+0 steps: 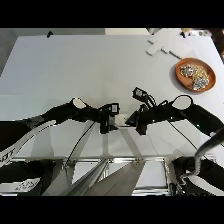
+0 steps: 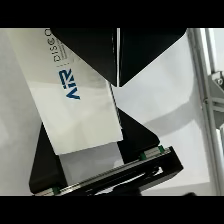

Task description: Fold the box and place the chain.

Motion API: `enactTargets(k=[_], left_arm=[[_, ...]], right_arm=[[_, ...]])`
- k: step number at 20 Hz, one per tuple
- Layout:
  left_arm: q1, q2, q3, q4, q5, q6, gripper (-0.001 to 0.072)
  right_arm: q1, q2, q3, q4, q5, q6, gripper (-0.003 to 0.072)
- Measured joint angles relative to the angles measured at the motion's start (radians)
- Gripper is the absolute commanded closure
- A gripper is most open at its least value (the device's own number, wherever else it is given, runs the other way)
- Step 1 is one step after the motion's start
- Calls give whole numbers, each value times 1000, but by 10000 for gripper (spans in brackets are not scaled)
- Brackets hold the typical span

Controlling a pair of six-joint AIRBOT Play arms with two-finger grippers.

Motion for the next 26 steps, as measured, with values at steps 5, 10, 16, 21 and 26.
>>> enactTargets(k=[5,10,16,21,26], left_arm=[[0,0,0,0,0,0,611],[0,0,0,0,0,0,611],[0,0,0,0,0,0,611],[0,0,0,0,0,-2,611],[0,0,0,0,0,1,611]], right_arm=[[0,-4,-10,-14,-21,-3,668],[0,-7,-34,-23,-38,-3,668],[0,-7,-50,-67,-47,-3,668],[0,-7,-83,-71,-77,-4,669],[0,51,-90,-69,-79,-17,669]])
